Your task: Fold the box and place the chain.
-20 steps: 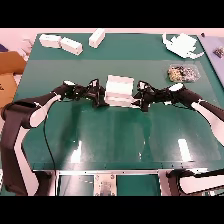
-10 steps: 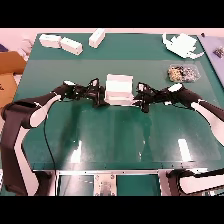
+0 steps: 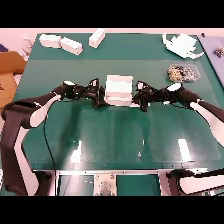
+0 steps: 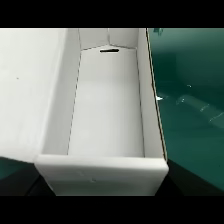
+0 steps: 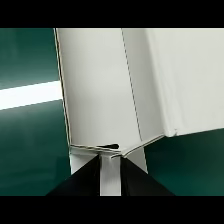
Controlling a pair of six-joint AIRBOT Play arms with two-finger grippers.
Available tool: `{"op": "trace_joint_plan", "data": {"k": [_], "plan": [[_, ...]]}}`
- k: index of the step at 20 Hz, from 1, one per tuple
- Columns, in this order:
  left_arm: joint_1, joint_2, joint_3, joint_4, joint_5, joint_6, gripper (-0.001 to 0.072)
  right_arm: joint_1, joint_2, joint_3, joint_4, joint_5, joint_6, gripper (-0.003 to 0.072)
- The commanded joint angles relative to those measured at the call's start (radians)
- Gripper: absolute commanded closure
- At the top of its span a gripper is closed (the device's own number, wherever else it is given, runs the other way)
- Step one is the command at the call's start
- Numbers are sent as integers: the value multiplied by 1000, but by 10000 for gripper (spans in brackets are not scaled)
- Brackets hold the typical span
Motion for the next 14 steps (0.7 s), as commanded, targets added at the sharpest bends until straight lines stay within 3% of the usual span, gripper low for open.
{"op": "trace_joint_plan", "data": {"k": [1,9,14], "plan": [[-1,0,0,-2,3,0,352,29,1,1,12,0,-2,540],[0,0,0,-2,3,0,352,39,-10,1,165,-18,-53,569],[0,0,0,-2,3,0,352,39,-42,7,169,-6,-59,555]]}}
